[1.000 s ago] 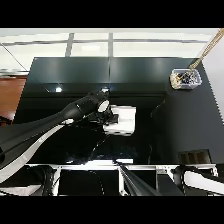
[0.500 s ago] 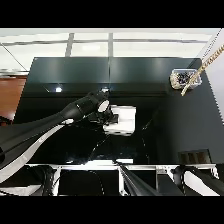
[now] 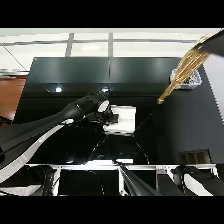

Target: Fold the box and place the chain.

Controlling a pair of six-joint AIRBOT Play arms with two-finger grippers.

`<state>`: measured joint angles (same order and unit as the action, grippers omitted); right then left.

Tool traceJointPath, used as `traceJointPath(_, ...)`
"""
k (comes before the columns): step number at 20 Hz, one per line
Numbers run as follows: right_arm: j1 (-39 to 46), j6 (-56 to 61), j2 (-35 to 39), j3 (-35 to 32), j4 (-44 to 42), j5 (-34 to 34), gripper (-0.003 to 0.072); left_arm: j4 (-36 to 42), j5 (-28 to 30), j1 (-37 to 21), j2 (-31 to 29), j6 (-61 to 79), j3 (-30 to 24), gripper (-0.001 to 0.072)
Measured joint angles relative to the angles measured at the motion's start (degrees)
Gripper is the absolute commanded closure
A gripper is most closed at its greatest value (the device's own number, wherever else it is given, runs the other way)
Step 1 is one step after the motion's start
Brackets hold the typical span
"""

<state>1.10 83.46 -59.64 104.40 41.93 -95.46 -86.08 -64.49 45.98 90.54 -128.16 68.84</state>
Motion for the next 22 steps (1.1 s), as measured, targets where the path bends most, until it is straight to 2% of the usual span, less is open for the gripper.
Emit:
traceJointPath(6, -9.1, -1.7, 0.1, -10.6, -3.1, 4.1, 0.0679, 0.0, 0.4, 0.0, 0.0, 0.0, 0.0, 0.0683)
traceJointPath(12, -13.8, -3.1, 0.1, -22.7, -4.0, 10.4, 0.0676, 0.0, 0.4, 0.0, 0.0, 0.0, 0.0, 0.0683)
traceJointPath(18, -16.1, -3.3, 0.0, -39.0, -1.7, 19.2, 0.0671, 0.0, 0.4, 0.0, 0.0, 0.0, 0.0, 0.0683)
traceJointPath(22, -18.9, -3.4, -0.1, -49.4, -0.6, 28.2, 0.0667, 0.0, 0.4, 0.0, 0.0, 0.0, 0.0, 0.0684)
